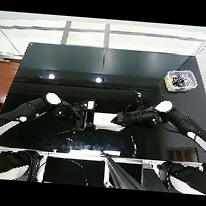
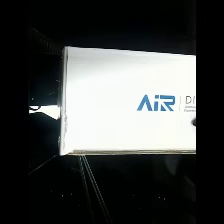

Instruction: Fold the box and place the chain.

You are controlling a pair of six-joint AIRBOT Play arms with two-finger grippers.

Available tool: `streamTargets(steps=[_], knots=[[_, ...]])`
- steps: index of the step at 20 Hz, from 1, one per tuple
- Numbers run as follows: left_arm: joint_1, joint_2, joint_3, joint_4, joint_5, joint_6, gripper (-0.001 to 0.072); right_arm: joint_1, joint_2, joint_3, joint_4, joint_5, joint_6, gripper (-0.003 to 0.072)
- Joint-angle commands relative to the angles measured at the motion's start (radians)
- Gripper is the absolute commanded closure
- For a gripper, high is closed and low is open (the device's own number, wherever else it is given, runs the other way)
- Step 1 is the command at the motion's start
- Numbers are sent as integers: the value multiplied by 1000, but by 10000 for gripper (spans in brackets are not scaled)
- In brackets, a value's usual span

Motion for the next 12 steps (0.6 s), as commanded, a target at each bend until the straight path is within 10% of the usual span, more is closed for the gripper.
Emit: streamTargets(steps=[1, 3, 12], knots=[[2, 19, 0, 5, -26, -6, 231, -47, 62, 70, 8, 143, -18, 678], [8, 60, 1, 27, -16, -63, 0, -130, 144, 122, -21, 231, -15, 678], [-65, 219, 107, 241, -148, -496, -5, -603, 425, 175, -329, 311, 28, 678]])
